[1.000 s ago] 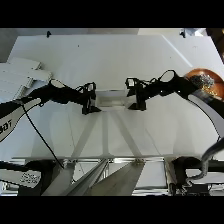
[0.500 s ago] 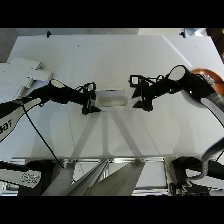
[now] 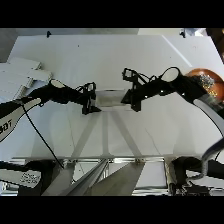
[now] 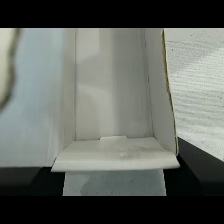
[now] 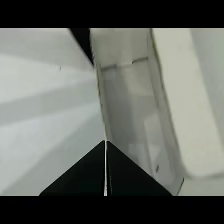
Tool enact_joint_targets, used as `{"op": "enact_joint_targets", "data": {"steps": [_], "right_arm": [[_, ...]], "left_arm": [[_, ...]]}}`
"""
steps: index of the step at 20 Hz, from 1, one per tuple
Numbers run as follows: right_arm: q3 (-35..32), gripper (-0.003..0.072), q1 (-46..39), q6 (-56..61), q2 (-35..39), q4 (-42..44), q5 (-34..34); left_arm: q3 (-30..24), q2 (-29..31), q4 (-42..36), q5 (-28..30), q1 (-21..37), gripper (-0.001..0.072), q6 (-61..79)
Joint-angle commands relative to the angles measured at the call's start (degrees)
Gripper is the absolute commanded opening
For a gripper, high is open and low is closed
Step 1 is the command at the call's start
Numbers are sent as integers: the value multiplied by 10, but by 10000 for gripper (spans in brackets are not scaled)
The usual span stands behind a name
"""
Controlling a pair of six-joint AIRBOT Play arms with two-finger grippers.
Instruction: Fold the box and place the chain.
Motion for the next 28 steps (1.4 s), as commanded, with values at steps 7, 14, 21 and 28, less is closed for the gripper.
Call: {"op": "enact_joint_targets", "data": {"steps": [7, 14, 21, 28], "right_arm": [[40, 7, 16, 4, -92, 184, -205], [40, 7, 16, 23, -122, 183, -150], [40, 9, -2, 23, -42, 167, -97], [40, 244, -31, 46, 22, -179, 33]], "left_arm": [[0, 0, 0, 0, 0, 172, 0], [0, 0, 0, 0, 0, 172, 0], [0, 0, 0, 0, 0, 172, 0], [0, 0, 0, 0, 0, 172, 0]]}}
